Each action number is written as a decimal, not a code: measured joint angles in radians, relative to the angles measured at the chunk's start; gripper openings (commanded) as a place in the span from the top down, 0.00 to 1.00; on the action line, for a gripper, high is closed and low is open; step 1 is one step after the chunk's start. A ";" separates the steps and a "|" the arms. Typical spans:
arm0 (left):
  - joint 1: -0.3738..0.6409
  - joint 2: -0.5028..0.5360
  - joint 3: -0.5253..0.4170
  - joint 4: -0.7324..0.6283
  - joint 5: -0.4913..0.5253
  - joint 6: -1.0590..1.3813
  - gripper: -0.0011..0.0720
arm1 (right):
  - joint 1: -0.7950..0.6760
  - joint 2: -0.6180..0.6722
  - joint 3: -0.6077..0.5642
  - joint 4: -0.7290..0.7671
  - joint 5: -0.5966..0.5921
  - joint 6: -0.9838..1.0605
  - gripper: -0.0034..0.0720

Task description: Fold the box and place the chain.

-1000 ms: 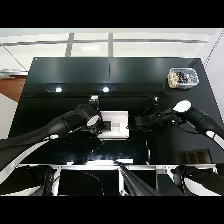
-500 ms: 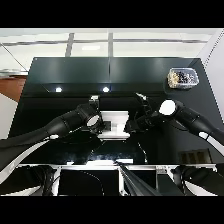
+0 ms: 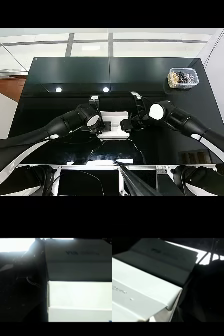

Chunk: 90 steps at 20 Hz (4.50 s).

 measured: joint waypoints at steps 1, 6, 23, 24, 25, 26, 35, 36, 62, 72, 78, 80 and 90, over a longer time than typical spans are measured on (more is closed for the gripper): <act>0.000 0.000 0.000 0.000 -0.001 0.000 0.94 | 0.007 -0.003 0.002 -0.009 -0.005 0.018 0.48; 0.000 0.000 0.000 0.000 -0.003 0.000 0.94 | 0.035 -0.020 0.005 -0.071 -0.016 0.100 0.47; 0.000 0.000 0.000 -0.001 -0.003 -0.001 0.94 | 0.146 -0.105 0.121 -0.319 0.094 0.336 0.56; 0.000 0.000 0.000 -0.001 -0.003 -0.001 0.94 | 0.148 -0.108 0.123 -0.322 0.095 0.344 0.56; 0.000 0.000 0.000 -0.001 -0.002 -0.001 0.94 | 0.149 -0.114 0.124 -0.325 0.098 0.354 0.56; 0.000 0.000 0.000 -0.001 -0.002 -0.002 0.94 | 0.150 -0.119 0.126 -0.325 0.105 0.363 0.56; 0.000 0.000 0.000 -0.001 0.001 0.000 0.94 | 0.151 -0.183 0.158 -0.304 0.147 0.392 0.69; 0.000 0.000 0.000 -0.001 0.001 -0.001 0.94 | 0.151 -0.188 0.165 -0.304 0.150 0.399 0.69; 0.000 0.000 0.002 -0.001 0.005 0.000 0.94 | 0.151 -0.230 0.187 -0.275 0.211 0.478 0.88; 0.000 0.000 0.002 -0.002 0.005 -0.002 0.94 | 0.151 -0.230 0.204 -0.280 0.235 0.475 0.68; 0.000 0.000 0.002 -0.002 0.006 -0.004 0.94 | 0.151 -0.231 0.205 -0.280 0.230 0.483 0.91; 0.000 0.000 0.002 -0.002 0.006 -0.003 0.94 | 0.151 -0.231 0.205 -0.280 0.232 0.481 0.91; 0.000 0.000 0.002 -0.001 0.005 0.000 0.94 | 0.141 -0.200 0.205 -0.309 0.264 0.424 0.37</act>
